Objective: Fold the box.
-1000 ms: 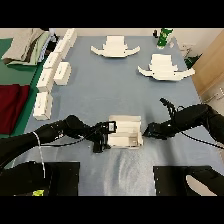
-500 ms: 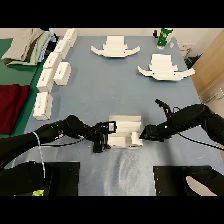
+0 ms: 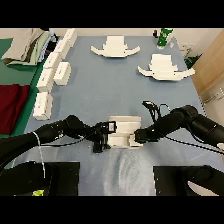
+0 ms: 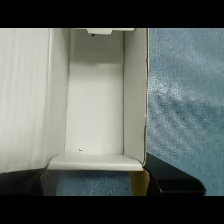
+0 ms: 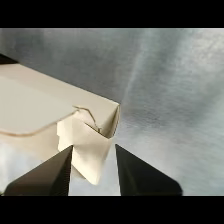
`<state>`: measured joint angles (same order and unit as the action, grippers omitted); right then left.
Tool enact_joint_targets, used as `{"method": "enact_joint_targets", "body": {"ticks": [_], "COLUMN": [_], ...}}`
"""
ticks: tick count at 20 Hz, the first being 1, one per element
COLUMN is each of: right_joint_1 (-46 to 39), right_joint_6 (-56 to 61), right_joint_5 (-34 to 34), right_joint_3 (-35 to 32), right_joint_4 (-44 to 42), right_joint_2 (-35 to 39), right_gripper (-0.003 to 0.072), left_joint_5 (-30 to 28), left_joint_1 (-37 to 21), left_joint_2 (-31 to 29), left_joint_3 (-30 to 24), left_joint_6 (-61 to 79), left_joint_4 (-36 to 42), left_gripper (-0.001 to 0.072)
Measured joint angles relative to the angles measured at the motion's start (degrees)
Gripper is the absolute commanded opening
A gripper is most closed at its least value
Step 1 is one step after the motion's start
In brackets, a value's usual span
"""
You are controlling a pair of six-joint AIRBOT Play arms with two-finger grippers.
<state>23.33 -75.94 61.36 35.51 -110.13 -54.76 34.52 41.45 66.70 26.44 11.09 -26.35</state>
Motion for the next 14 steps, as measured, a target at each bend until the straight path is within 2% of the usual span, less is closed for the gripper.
{"method": "enact_joint_targets", "body": {"ticks": [3,7,14], "right_joint_1": [6.8,14.0,19.7], "right_joint_6": [10.6,22.3,36.2], "right_joint_5": [0.6,2.6,6.2], "right_joint_3": [3.9,9.5,13.7], "right_joint_4": [9.8,18.1,22.8], "right_joint_2": [-2.7,-8.8,-17.2], "right_gripper": [0.0402,0.0402,0.0402], "left_joint_5": [0.0,0.0,0.0], "left_joint_1": [0.0,0.0,0.0], "left_joint_2": [0.0,0.0,0.0], "left_joint_3": [0.0,0.0,0.0], "left_joint_6": [0.0,0.0,0.0], "left_joint_4": [0.0,0.0,0.0], "left_gripper": [0.0538,0.0537,0.0538]}}
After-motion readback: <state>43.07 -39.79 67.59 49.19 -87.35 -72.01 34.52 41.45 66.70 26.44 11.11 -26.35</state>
